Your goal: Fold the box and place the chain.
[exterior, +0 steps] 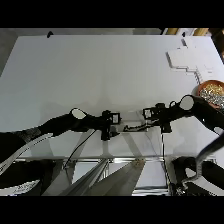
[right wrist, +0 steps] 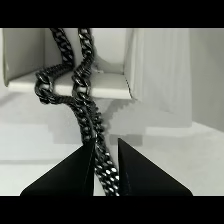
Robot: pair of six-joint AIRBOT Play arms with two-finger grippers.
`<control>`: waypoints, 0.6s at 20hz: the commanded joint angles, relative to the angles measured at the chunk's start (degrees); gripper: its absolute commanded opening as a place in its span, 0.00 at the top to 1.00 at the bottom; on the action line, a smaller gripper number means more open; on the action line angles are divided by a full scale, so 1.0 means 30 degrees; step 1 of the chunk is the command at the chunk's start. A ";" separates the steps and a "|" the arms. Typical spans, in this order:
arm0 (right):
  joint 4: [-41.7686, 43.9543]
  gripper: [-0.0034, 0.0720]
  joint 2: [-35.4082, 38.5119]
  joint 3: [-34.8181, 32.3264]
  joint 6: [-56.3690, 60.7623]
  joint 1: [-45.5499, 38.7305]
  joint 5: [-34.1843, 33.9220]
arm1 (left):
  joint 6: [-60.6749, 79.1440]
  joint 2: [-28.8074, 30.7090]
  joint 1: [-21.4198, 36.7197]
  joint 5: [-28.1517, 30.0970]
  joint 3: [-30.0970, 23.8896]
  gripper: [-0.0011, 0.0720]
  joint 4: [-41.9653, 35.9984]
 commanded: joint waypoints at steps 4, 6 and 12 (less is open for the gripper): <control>0.1129 0.78 0.0000 -0.0641 -0.0015 0.0022 -0.0160 | 0.0000 0.0015 -0.0007 0.0007 -0.0007 0.53 0.0007; 0.1617 0.78 -0.0022 -0.0663 -0.0007 0.0015 -0.0481 | 0.0000 0.0015 -0.0007 0.0000 -0.0007 0.53 0.0007; 0.2011 0.87 -0.0066 -0.0801 0.0015 0.0015 -0.1530 | 0.0000 0.0007 -0.0007 0.0000 -0.0007 0.53 0.0007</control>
